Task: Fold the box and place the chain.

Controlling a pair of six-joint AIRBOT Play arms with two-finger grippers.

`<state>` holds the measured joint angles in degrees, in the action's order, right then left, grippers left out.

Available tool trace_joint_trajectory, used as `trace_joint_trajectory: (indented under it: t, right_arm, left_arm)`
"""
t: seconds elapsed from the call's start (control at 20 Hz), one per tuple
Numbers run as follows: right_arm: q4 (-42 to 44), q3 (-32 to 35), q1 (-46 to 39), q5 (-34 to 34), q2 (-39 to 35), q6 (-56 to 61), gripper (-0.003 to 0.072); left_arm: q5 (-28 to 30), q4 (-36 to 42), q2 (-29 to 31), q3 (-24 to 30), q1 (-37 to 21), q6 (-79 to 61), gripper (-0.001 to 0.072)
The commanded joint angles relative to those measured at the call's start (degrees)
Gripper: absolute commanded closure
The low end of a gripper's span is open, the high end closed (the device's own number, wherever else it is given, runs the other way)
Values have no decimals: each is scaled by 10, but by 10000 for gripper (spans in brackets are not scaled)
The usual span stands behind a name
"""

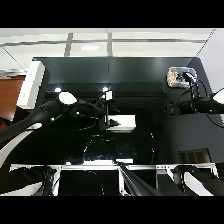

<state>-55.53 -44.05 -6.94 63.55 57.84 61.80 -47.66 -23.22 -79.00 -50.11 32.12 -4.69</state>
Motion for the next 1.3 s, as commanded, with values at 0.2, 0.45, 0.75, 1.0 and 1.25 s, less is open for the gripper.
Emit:
trace_joint_trajectory:
  t: [0.2, 0.45, 0.75, 1.0, 1.25]
  right_arm:
    - [5, 2, -1, -12, -1, 1, 671]
    - [5, 2, -1, -13, -1, 1, 671]
    - [5, 2, -1, -13, -1, 1, 671]
    - [6, 2, -1, -19, -1, 1, 671]
    - [7, 2, -1, -19, -1, 2, 671]
  left_arm:
    - [15, 7, -54, -14, 20, 18, -3]
    - [4, -65, -54, -53, 22, 119, -3]
    - [-77, -300, -65, -156, 50, 290, -3]
    - [-85, -336, -79, -167, 82, 320, -3]
    - [-79, -351, -82, -168, 87, 320, -3]
